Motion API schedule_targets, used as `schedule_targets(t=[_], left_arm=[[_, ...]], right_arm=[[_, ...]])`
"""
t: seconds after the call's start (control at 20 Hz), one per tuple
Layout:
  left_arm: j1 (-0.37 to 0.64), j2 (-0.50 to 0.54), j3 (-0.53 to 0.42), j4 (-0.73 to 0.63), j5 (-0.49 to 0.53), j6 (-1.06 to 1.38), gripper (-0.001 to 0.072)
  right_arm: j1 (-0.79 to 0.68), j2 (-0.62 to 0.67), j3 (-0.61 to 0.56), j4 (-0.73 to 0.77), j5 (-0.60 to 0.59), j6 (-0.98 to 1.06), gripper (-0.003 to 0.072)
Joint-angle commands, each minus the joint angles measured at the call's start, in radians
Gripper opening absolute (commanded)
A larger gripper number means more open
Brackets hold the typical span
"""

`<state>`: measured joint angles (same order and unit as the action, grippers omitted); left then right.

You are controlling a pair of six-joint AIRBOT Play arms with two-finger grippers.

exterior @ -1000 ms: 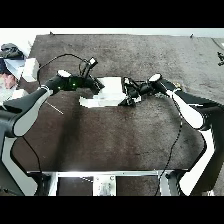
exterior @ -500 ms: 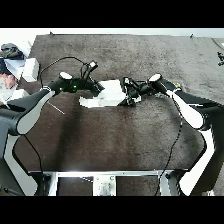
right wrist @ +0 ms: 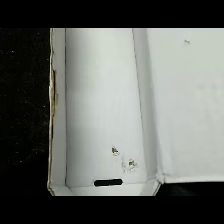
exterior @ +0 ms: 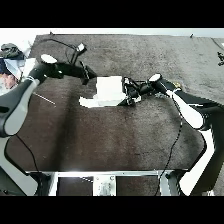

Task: Fold the box and place the chain.

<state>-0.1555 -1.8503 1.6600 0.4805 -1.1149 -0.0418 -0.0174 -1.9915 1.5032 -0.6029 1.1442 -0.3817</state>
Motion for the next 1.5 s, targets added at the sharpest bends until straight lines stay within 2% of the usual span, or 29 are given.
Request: schedule_targets(t=[0.0, 0.1, 0.15, 0.2, 0.25, 0.3, 0.35, 0.4, 0.5, 0.7, 1.15, 1.45], left_arm=[[0.024, 0.087, 0.020, 0.115, -0.091, -0.028, 0.0008], [0.024, 0.088, 0.016, 0.193, -0.196, -0.040, 0.0011], [0.018, 0.086, 0.006, 0.260, -0.223, -0.040, 0.0068], [0.006, 0.086, -0.014, 0.340, -0.209, -0.063, 0.0383], [-0.008, 0.086, -0.040, 0.397, -0.158, -0.090, 0.0565], [-0.025, 0.086, -0.071, 0.443, -0.106, -0.089, 0.0622], [-0.042, 0.086, -0.101, 0.476, -0.058, -0.087, 0.0625], [-0.059, 0.086, -0.134, 0.493, -0.011, -0.080, 0.0710], [-0.092, 0.086, -0.200, 0.505, 0.077, -0.072, 0.0715], [-0.119, 0.086, -0.272, 0.455, 0.111, -0.023, 0.0714], [-0.145, 0.036, -0.278, 0.414, 0.192, -0.009, 0.0714], [-0.145, 0.036, -0.278, 0.383, 0.173, -0.001, 0.0711]], right_arm=[[0.000, 0.000, 0.000, 0.000, 0.001, 0.001, 0.0536], [0.000, 0.000, 0.000, 0.000, 0.000, 0.001, 0.0535], [0.000, 0.000, 0.000, 0.000, 0.001, 0.001, 0.0535], [-0.001, 0.000, 0.000, 0.000, 0.000, 0.001, 0.0535], [-0.001, 0.000, 0.000, 0.000, 0.001, 0.001, 0.0535], [0.000, 0.000, 0.000, 0.000, 0.000, 0.001, 0.0535], [-0.001, 0.000, 0.000, 0.000, 0.001, 0.001, 0.0535], [-0.001, 0.000, 0.000, 0.000, 0.001, 0.001, 0.0535], [0.000, 0.000, 0.000, 0.000, 0.000, 0.001, 0.0536], [-0.001, 0.000, 0.000, 0.000, 0.000, 0.001, 0.0535], [0.000, 0.000, 0.000, 0.000, 0.001, 0.001, 0.0535], [-0.001, 0.000, 0.000, 0.000, 0.001, 0.001, 0.0535]])
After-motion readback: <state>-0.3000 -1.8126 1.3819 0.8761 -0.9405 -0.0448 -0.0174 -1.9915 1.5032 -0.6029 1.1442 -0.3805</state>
